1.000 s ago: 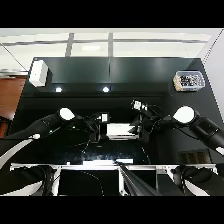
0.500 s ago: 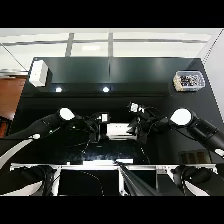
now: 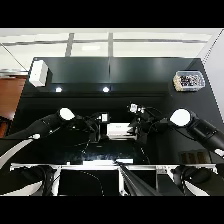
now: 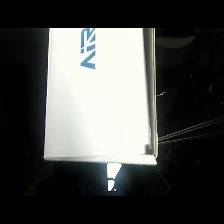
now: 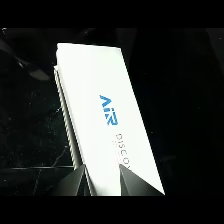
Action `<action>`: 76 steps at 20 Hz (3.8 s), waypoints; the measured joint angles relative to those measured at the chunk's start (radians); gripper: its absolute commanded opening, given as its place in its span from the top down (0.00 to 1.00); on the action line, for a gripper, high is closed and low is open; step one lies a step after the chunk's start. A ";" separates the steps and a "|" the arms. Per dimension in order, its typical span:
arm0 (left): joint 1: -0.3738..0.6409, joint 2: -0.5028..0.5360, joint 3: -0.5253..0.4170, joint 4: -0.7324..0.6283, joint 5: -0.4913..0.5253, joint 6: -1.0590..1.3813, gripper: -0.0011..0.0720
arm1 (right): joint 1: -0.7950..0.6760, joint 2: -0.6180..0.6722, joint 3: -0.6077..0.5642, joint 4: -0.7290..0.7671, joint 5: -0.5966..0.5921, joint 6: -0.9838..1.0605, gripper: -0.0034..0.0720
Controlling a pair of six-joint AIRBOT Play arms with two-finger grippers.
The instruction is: Fold the box and place the chain.
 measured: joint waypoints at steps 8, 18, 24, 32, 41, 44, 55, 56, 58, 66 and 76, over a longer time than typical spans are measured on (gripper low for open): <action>0.000 0.000 0.000 0.000 0.001 0.000 0.41 | 0.010 0.000 0.000 -0.002 -0.016 0.001 0.64; 0.000 0.000 0.000 0.000 0.000 0.000 0.41 | 0.047 0.000 0.000 0.004 -0.051 0.042 0.63; 0.000 0.000 0.000 0.001 -0.001 0.001 0.41 | 0.048 0.000 0.000 0.005 -0.041 0.045 0.63; 0.000 0.000 0.000 0.000 -0.002 0.001 0.41 | 0.048 0.000 0.000 0.001 -0.033 0.045 0.63; 0.000 0.000 0.000 0.000 -0.001 0.000 0.41 | 0.048 -0.002 0.000 0.000 -0.032 0.046 0.63; 0.000 0.000 0.000 0.000 -0.001 0.000 0.41 | 0.049 -0.004 0.000 0.001 -0.035 0.050 0.63; 0.000 0.000 0.000 0.000 0.000 0.000 0.41 | 0.049 -0.029 -0.002 0.006 -0.043 0.076 0.54; 0.000 0.000 0.000 0.000 0.000 0.000 0.41 | 0.049 -0.031 -0.003 0.006 -0.043 0.079 0.50; 0.000 0.000 0.000 0.000 0.000 0.000 0.41 | 0.049 -0.032 -0.004 0.005 -0.047 0.081 0.44; 0.000 0.000 0.000 0.001 -0.001 0.004 0.41 | 0.049 -0.032 -0.004 0.003 -0.025 0.087 0.44; 0.000 0.000 0.000 0.000 -0.001 0.000 0.41 | 0.049 -0.032 -0.006 -0.034 -0.008 0.139 0.44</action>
